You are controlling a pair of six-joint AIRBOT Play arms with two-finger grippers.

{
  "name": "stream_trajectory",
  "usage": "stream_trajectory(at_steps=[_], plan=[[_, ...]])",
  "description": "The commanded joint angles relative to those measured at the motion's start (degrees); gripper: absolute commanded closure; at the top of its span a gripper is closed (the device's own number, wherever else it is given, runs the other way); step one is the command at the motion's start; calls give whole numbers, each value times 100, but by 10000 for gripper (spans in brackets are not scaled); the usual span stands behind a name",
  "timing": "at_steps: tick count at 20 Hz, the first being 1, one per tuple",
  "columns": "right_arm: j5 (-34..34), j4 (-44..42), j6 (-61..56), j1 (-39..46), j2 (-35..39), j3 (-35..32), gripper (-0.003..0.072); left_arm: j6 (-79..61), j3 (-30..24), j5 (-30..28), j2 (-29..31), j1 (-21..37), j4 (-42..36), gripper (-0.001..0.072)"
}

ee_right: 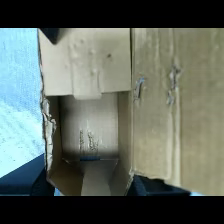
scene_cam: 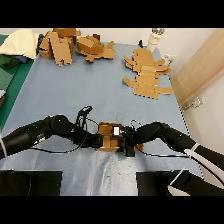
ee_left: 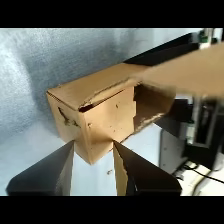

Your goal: Fold the box.

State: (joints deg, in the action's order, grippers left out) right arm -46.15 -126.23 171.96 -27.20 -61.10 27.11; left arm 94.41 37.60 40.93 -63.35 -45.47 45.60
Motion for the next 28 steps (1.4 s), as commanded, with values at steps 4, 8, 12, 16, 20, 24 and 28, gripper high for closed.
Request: stream_trajectory(at_steps=[4, 8, 12, 16, 20, 24, 28], plan=[[-2, -2, -2, -4, -2, 2, 162, 1495, 765, 632, -431, -208, 1888, 364], [-2, -2, -2, -7, -2, 2, 163, 1661, 968, 669, -533, -208, 2044, 364], [0, -2, -2, -7, -2, 2, 162, 1805, 984, 763, -767, -317, 2050, 364], [0, 0, -2, -7, -2, 2, 163, 2221, 1172, 778, -951, -595, 2310, 364], [-2, 0, -2, -4, -2, 2, 163, 2850, 1674, 1248, -1305, -883, 2994, 364], [0, 0, -2, -7, -2, 2, 162, 3329, 2181, 1615, -1755, -1176, 3421, 364], [4, 0, -2, -4, -2, 2, 163, 3683, 2446, 1644, -2002, -1305, 3646, 518]])
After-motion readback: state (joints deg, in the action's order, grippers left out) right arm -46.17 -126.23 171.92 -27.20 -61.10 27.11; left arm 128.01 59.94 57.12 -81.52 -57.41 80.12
